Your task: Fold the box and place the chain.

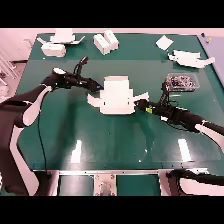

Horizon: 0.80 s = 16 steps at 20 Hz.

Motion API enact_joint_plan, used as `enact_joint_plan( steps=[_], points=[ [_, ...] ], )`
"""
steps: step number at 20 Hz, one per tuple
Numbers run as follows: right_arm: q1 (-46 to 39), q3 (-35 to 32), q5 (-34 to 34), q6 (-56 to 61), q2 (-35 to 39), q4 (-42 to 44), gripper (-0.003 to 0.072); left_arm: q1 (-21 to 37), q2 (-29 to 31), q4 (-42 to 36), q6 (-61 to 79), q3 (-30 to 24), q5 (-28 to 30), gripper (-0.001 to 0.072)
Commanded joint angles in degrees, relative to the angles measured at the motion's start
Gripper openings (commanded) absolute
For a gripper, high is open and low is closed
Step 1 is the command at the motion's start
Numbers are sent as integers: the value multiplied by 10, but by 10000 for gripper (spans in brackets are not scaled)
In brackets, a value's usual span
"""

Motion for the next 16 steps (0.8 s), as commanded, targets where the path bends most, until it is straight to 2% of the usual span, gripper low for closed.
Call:
enact_joint_plan(
  steps=[1, 4, 7, 16],
  points=[
    [1, 0, 1, 0, 0, 0, 12, -14, -9, 4, 8, 0, -2, 538],
    [1, 0, 3, 0, 0, 0, 12, -17, -10, 6, 7, 10, 14, 537],
    [1, 0, 3, 0, 0, 0, 12, -17, -10, 55, -11, 10, 32, 537],
    [1, 0, 9, 0, 0, -4, 12, -17, -10, 63, 5, 10, 27, 537]
  ],
)
